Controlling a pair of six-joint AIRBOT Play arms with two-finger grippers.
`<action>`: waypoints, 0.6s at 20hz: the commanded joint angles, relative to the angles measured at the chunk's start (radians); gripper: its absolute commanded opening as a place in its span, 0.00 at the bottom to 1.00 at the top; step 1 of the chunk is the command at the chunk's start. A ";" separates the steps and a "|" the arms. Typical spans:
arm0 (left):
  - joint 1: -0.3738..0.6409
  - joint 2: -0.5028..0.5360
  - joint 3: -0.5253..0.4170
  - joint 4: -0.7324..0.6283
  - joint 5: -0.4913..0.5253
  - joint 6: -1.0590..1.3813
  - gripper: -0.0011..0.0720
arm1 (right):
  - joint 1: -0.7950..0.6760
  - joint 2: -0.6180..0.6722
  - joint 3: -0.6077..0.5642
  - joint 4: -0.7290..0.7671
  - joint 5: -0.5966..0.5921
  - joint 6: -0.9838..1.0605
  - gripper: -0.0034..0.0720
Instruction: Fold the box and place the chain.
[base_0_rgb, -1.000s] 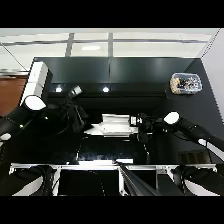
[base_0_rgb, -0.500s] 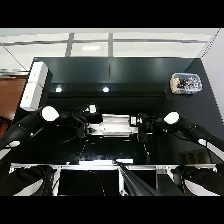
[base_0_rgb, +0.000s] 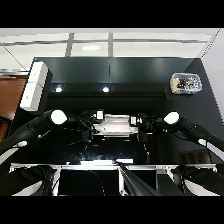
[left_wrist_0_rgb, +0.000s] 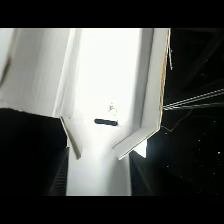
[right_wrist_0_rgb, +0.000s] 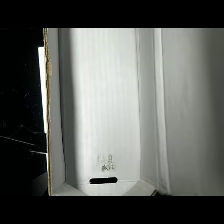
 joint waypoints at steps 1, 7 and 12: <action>-0.008 -0.004 0.000 -0.037 0.003 0.001 0.49 | 0.001 -0.001 0.000 0.000 0.000 0.000 0.35; -0.026 -0.005 0.000 -0.050 0.010 0.001 0.24 | 0.001 -0.001 0.000 0.000 0.000 0.000 0.35; -0.042 -0.041 0.000 -0.184 0.045 0.001 0.24 | 0.001 -0.001 0.000 0.000 0.000 0.000 0.35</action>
